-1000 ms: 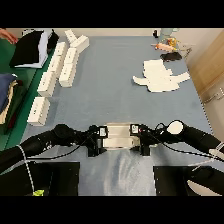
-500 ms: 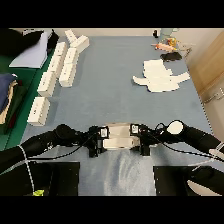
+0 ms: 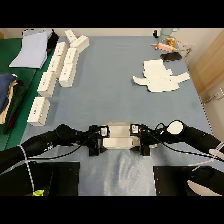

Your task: Fold the box.

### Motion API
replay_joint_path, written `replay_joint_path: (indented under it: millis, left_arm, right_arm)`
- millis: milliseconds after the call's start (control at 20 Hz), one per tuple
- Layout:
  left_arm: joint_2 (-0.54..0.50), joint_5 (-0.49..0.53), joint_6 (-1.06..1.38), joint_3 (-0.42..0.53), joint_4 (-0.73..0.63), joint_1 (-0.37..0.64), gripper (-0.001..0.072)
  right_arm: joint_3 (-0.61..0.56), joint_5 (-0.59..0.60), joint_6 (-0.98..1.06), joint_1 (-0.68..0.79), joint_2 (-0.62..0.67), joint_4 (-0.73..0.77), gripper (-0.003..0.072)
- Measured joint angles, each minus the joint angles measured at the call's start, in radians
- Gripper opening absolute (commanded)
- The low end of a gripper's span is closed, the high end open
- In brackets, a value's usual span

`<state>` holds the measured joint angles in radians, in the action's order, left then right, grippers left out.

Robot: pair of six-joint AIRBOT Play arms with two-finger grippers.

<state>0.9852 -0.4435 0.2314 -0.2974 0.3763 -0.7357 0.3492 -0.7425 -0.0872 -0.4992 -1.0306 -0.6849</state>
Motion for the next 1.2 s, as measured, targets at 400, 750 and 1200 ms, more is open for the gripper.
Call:
replay_joint_path:
  millis: [400,750,1200]
  left_arm:
    - [0.000,-0.029,-0.014,-0.002,0.002,0.000,0.0523]
    - [0.000,-0.082,-0.021,-0.004,0.004,0.001,0.0523]
    - [0.000,-0.090,-0.020,-0.004,0.003,0.001,0.0523]
  right_arm:
    - [0.000,0.000,-0.001,0.000,0.000,0.000,0.0502]
    - [0.000,-0.001,-0.003,0.000,0.000,-0.003,0.0501]
    - [0.000,-0.001,0.000,0.000,0.000,0.000,0.0501]
